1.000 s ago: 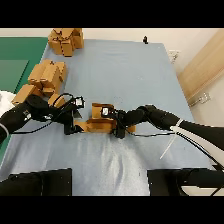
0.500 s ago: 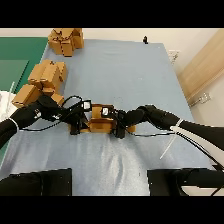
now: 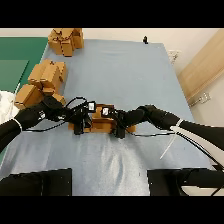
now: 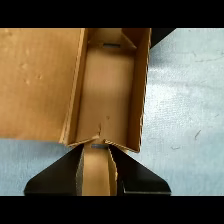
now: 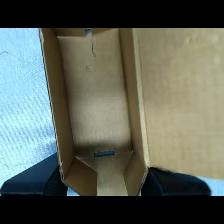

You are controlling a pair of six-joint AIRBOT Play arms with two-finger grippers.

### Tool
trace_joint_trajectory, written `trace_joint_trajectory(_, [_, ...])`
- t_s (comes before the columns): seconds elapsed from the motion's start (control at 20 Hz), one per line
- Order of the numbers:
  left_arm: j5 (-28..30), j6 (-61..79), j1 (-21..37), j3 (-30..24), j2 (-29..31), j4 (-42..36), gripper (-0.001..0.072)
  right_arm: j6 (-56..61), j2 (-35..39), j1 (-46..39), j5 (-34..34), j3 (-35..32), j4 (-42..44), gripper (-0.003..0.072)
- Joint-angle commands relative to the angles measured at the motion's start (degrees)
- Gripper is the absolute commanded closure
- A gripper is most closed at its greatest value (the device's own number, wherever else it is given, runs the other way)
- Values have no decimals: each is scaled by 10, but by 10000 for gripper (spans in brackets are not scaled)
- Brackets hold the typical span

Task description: Fold the box.

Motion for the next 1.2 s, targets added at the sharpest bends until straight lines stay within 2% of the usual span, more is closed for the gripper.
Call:
trace_joint_trajectory(0.0, [2, 13, -19, 0, 0, -16, 483, 0, 0, 0, 1, 0, 0, 315])
trace_joint_trajectory(0.3, [21, 14, -26, 0, 0, -17, 483, 0, 0, 0, 0, 0, 0, 315])
trace_joint_trajectory(0.35, [21, 13, -26, 0, 0, -17, 441, 0, 0, 0, 0, 0, 0, 315])
trace_joint_trajectory(0.4, [21, 7, -26, 0, 0, -17, 213, 0, 0, 0, 0, 0, 0, 315])
trace_joint_trajectory(0.45, [26, -9, -26, 0, 0, -19, 114, 0, 0, 0, -1, 0, 0, 315])
trace_joint_trajectory(0.65, [34, -21, -26, 0, 0, -38, 119, 0, 0, 0, -1, 0, 0, 315])
trace_joint_trajectory(0.7, [36, -22, -26, 0, 0, -37, 198, 0, 0, 0, -1, 0, 0, 315])
trace_joint_trajectory(0.75, [32, -23, -22, 0, 3, -24, 667, 0, 0, 0, -1, 0, 0, 315])
trace_joint_trajectory(0.8, [21, -26, -16, 0, 10, -3, 699, 0, 0, 0, -1, 0, 0, 315])
trace_joint_trajectory(0.95, [-8, -106, 31, 0, 60, 16, 704, 0, 0, 0, -1, 0, 0, 315])
trace_joint_trajectory(1.1, [-48, -210, 140, -4, 142, 25, 704, 0, 0, 0, -1, 0, 0, 315])
trace_joint_trajectory(1.15, [-59, -275, 184, -7, 158, 51, 703, 0, 0, 0, -1, 0, 0, 315])
